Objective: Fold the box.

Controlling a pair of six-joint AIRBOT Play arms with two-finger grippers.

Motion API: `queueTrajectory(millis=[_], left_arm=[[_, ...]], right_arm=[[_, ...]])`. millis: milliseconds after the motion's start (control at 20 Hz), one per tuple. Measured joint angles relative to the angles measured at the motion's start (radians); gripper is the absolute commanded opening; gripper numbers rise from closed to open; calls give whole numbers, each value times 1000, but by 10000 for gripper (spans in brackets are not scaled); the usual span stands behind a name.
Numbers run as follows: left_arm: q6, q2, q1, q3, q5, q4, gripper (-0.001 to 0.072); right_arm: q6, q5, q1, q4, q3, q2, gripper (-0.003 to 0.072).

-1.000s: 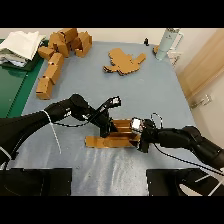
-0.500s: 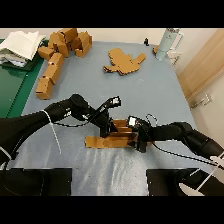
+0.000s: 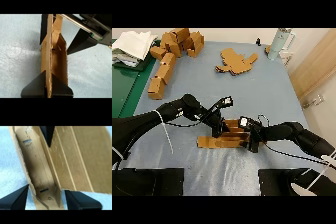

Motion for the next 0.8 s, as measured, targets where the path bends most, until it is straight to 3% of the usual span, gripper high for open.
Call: queueTrajectory(millis=[600, 650, 700, 800], left_arm=[[0, 0, 0, 0, 0, 0, 14], [0, 0, 0, 0, 0, 0, 13], [0, 0, 0, 0, 0, 0, 13], [0, 0, 0, 0, 0, 0, 14]], right_arm=[[-1, 5, 30, 8, 0, -75, 704], [-1, 6, 31, 6, 0, -76, 688], [-1, 6, 32, 3, 0, -76, 626], [-1, 6, 33, -4, 0, -77, 624]])
